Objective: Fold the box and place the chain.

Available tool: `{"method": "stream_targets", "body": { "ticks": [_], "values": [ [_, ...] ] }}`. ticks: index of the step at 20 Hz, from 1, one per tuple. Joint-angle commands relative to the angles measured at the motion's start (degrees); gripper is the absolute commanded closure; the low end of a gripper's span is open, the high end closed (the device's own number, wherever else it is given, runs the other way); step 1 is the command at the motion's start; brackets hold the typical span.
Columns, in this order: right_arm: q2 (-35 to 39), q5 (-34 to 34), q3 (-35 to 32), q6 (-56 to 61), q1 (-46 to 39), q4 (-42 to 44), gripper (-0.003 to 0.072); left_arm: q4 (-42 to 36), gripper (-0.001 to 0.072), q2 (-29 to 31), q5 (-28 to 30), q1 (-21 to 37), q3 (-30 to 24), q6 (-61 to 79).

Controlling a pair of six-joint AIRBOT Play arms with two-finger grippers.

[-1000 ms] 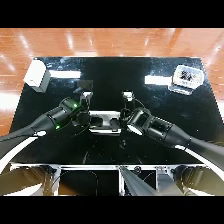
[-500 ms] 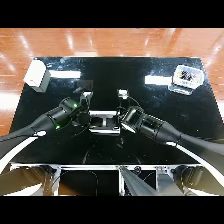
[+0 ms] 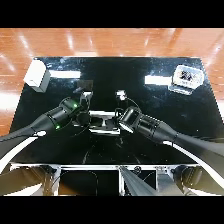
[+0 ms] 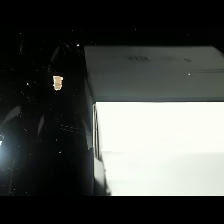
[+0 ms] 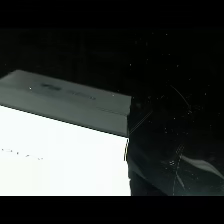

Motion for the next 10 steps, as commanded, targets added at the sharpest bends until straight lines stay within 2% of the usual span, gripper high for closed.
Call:
{"method": "stream_targets", "body": {
  "ticks": [1, 8, 9, 10],
  "values": [
    [-0.46, 0.22, 0.02, -0.07, 0.04, 0.44, 0.0405, -0.11, 0.0690, -0.04, -0.02, -0.02, -0.02, -0.04],
    [-0.70, 0.83, 0.02, -0.09, -0.09, 0.48, 0.0404, -0.11, 0.0690, -0.04, -0.02, -0.02, -0.02, -0.04],
    [-0.72, 0.83, 0.02, -0.07, -0.24, 0.50, 0.0355, -0.11, 0.0689, -0.04, -0.04, -0.02, -0.02, -0.04],
    [-0.72, 0.81, 0.02, -0.09, -0.48, 0.50, 0.0229, -0.11, 0.0690, -0.04, -0.04, -0.02, -0.02, -0.04]
  ]
}}
